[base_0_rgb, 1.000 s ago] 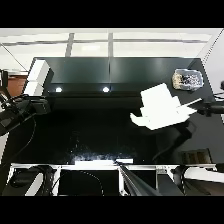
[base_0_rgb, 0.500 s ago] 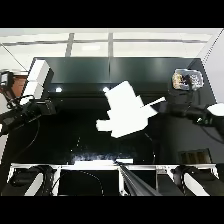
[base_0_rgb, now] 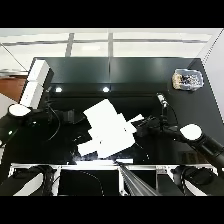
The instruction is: Fold the box and place the chain.
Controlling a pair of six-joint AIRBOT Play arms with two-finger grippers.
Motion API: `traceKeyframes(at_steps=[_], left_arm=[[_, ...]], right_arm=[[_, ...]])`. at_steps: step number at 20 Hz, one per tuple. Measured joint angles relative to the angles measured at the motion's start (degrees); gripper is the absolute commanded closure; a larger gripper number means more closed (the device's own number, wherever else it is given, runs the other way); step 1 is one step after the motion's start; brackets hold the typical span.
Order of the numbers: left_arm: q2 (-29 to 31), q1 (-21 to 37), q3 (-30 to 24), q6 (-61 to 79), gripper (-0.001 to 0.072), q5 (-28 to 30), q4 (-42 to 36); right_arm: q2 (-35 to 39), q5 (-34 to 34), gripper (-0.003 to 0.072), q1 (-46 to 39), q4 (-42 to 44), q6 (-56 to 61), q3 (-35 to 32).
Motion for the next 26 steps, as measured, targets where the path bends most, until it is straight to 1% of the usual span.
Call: traceKeyframes(at_steps=[4, 8, 11, 15, 16, 17, 18, 19, 20, 23, 24, 25, 26], left_arm=[[-10.10, -0.02, 0.00, 11.32, 0.0004, -4.63, -8.00], [-16.83, -1.42, 0.02, 22.95, 0.0009, -9.49, -15.28], [-19.52, -3.98, 0.02, 29.70, 0.0024, -11.26, -16.48], [-20.79, -6.62, 0.02, 36.83, 0.0030, -12.26, -16.85], [-20.92, -6.93, 0.02, 38.12, 0.0073, -12.57, -16.87], [-21.00, -7.15, 0.02, 39.41, 0.0140, -12.90, -16.94], [-21.07, -7.32, 0.02, 40.44, 0.0159, -12.90, -17.00], [-21.11, -7.41, 0.02, 41.42, 0.0203, -12.94, -17.00], [-21.18, -7.52, 0.02, 42.27, 0.0317, -12.96, -17.05], [-21.22, -7.65, 0.02, 43.85, 0.0530, -12.94, -17.05], [-21.22, -7.67, 0.02, 44.30, 0.0574, -12.92, -17.05], [-21.22, -7.67, 0.02, 44.78, 0.0589, -12.90, -17.05], [-21.22, -7.67, 0.04, 45.05, 0.0677, -12.87, -17.05]], right_arm=[[0.17, -1.90, 0.0634, 1.86, 0.92, 0.20, -0.35], [0.17, -2.78, 0.0635, 2.36, 1.42, 0.92, -0.46], [0.17, -3.06, 0.0635, 2.47, 1.60, 1.31, -0.46], [0.17, -3.32, 0.0635, 2.49, 1.70, 1.68, -0.46], [0.20, -3.41, 0.0635, 2.49, 1.70, 1.68, -0.46], [0.17, -3.45, 0.0635, 2.49, 1.70, 1.70, -0.46], [0.20, -3.48, 0.0634, 2.49, 1.70, 1.70, -0.46], [0.17, -3.56, 0.0635, 2.49, 1.68, 1.70, -0.46], [0.20, -3.61, 0.0634, 2.49, 1.60, 1.70, -0.46], [0.17, -3.58, 0.0634, 2.54, 1.33, 1.73, -0.46], [0.20, -3.58, 0.0634, 2.54, 1.29, 1.73, -0.46], [0.17, -3.58, 0.0626, 2.54, 1.22, 1.73, -0.46], [0.20, -3.50, 0.0487, 2.54, 1.16, 1.73, -0.46]])
